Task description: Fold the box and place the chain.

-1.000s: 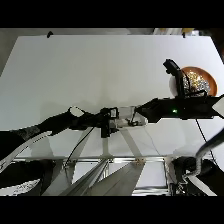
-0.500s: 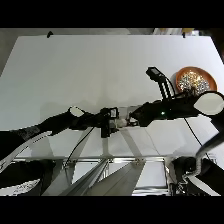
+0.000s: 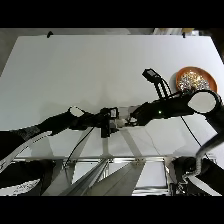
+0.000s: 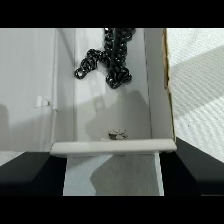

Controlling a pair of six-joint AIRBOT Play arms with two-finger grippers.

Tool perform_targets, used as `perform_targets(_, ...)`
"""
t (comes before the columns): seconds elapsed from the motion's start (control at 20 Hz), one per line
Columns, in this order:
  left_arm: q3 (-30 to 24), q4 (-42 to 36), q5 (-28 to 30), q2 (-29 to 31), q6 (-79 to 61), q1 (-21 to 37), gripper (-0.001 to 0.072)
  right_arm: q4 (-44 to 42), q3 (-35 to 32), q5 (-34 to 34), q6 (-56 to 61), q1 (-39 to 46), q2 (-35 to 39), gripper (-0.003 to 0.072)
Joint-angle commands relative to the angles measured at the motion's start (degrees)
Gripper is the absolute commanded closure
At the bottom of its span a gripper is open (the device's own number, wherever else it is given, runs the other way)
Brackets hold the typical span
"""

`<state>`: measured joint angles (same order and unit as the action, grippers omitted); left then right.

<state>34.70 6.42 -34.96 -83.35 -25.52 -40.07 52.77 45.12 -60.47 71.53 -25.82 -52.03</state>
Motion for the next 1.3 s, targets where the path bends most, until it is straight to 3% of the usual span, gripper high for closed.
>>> perform_targets(0.0,0.02,0.00,0.02,0.00,0.00,-0.02,0.0340,0.87,-0.13,0.09,0.00,-0.07,-0.13,0.0671)
perform_targets(0.6,0.02,0.00,0.02,0.00,0.00,-0.02,0.0340,1.64,-1.11,0.39,0.00,-0.07,-0.17,0.0671)
perform_targets(0.9,0.02,0.00,0.02,0.00,0.00,-0.02,0.0340,1.64,-4.50,5.01,-0.02,-1.55,-0.24,0.0671)
perform_targets(1.05,0.02,0.00,0.02,0.00,0.00,-0.02,0.0340,1.66,-6.23,10.71,-0.02,-4.33,-0.44,0.0670)
perform_targets(1.25,0.02,0.00,0.00,0.00,0.00,-0.02,0.0340,1.95,-6.34,12.04,0.15,-7.08,-6.45,0.0669)
